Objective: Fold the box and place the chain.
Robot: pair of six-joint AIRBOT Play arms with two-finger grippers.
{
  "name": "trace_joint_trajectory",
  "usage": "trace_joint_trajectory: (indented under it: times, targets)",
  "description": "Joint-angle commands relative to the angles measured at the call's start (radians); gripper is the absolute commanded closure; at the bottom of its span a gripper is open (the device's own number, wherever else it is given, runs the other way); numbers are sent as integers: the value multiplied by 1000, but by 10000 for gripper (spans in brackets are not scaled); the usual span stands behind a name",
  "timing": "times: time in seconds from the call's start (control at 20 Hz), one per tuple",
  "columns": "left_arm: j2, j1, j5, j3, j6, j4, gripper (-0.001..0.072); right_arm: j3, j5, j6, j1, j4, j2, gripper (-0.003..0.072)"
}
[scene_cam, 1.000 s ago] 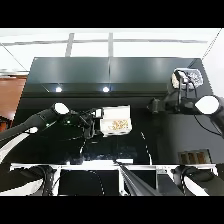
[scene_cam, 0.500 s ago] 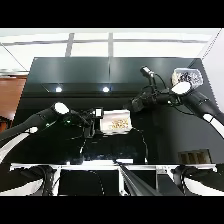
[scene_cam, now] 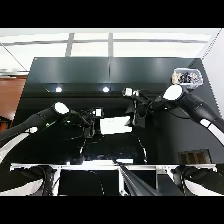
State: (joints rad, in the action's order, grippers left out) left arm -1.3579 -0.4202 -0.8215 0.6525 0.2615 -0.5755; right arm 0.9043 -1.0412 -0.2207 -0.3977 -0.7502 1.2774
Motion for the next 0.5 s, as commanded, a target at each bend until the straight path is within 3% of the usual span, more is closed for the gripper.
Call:
trace_joint_trajectory:
  times: [0.0,0.2,0.45]
  targets:
    - [0,0,-1,1,0,0,322,-7,70,47,-48,-40,-2,-15]
    - [0,0,-2,1,0,0,322,-7,-11,45,-55,-32,-10,-15]
    - [0,0,-2,1,0,0,322,-7,35,35,-90,-42,-10,-15]
